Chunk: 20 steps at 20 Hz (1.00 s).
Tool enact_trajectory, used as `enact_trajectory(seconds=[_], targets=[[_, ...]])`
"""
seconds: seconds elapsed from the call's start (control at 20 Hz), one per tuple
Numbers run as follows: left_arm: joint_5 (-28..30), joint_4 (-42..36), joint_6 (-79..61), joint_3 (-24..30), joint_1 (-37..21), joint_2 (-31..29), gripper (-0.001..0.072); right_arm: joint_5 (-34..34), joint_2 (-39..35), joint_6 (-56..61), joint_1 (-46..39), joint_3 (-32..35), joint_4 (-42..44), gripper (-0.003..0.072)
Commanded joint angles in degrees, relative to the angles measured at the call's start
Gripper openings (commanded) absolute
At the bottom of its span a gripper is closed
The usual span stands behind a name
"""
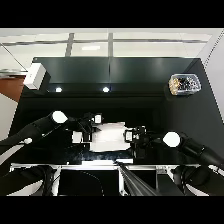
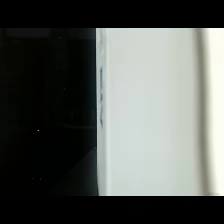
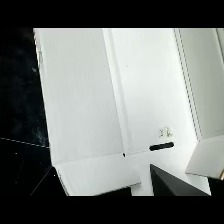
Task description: Fold the box and place the chain.
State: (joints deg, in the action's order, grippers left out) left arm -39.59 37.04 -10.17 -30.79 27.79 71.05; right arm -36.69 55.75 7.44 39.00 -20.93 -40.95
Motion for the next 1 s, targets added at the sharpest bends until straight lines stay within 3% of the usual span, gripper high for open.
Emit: enact_trajectory(seconds=[0.0, 0.35, 0.95], targets=[[0.0, 0.0, 0.02, 0.02, 0.04, 0.04, 0.0029, 2.75, 2.1, -0.2, 1.4, -1.36, 0.61, 0.0707], [-0.02, 0.0, 0.04, 0.02, 0.04, 0.04, 0.0029, -1.11, 2.56, 1.6, 1.33, -6.12, -0.35, 0.0707], [-0.02, 0.0, 0.04, 0.02, 0.04, 0.04, 0.0029, 2.51, 2.03, 5.38, -3.32, -8.66, -7.02, 0.0707]])
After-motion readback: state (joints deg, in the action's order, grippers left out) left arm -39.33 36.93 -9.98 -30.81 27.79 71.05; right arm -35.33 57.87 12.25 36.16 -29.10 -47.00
